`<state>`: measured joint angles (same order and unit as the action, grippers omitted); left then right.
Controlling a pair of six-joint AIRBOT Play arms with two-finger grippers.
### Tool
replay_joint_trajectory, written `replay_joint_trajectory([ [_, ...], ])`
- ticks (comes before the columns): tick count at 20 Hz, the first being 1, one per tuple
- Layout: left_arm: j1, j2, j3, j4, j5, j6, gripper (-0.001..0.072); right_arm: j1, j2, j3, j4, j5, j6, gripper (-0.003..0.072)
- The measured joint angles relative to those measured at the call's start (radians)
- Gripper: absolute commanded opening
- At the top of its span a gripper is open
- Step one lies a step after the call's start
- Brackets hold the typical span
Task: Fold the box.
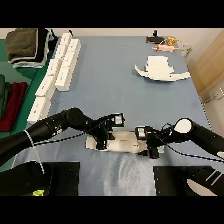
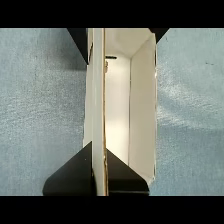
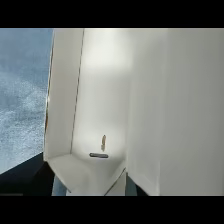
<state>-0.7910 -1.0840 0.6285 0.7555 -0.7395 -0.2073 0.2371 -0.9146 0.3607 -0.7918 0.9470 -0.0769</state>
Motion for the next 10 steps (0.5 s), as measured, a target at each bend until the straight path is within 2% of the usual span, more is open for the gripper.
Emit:
replay_joint_trajectory([
  [3, 0.000, 0.000, 0.000, 0.000, 0.000, 0.000, 0.0015, 0.000, 0.003, -0.017, 0.026, -0.013, 0.016, 0.0663],
  [5, 0.000, 0.000, 0.000, 0.000, -0.001, -0.001, 0.0015, 0.000, 0.003, -0.038, 0.049, -0.031, 0.022, 0.0705],
  [10, 0.000, 0.000, 0.000, 0.000, -0.001, -0.001, 0.0015, 0.001, 0.004, -0.070, 0.089, -0.064, 0.024, 0.0702],
])
